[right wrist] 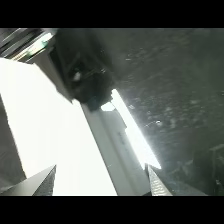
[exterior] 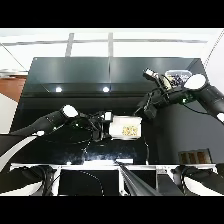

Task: Fold the box and place the chain.

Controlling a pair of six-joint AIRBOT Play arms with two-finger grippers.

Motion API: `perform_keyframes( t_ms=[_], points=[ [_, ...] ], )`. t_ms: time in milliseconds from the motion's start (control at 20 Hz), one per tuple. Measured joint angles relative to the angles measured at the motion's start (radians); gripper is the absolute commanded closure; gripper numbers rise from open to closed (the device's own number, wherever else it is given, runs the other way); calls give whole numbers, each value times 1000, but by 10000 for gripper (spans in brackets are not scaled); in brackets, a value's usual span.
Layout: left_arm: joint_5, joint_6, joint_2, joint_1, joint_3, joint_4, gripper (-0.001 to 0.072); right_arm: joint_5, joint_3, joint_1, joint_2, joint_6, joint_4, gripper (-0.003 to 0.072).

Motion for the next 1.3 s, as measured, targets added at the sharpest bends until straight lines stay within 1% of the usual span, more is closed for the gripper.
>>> perform_keyframes(
  t_ms=[100,250,450,750,1050,1300],
  points=[
    [2,0,0,0,0,0,434,-3,-45,0,26,-35,2,-24],
    [2,-1,0,0,0,0,434,-37,-125,3,47,-116,29,-25],
    [3,-2,0,0,0,0,434,-55,-182,17,57,-193,76,-25],
    [5,-4,0,0,0,-2,434,-16,-201,23,98,-214,95,-24],
    [8,-8,0,0,0,-3,433,-6,-212,29,126,-161,29,-24],
    [12,-11,0,0,0,-3,433,-28,-226,82,130,-129,-31,-25]
  ],
)
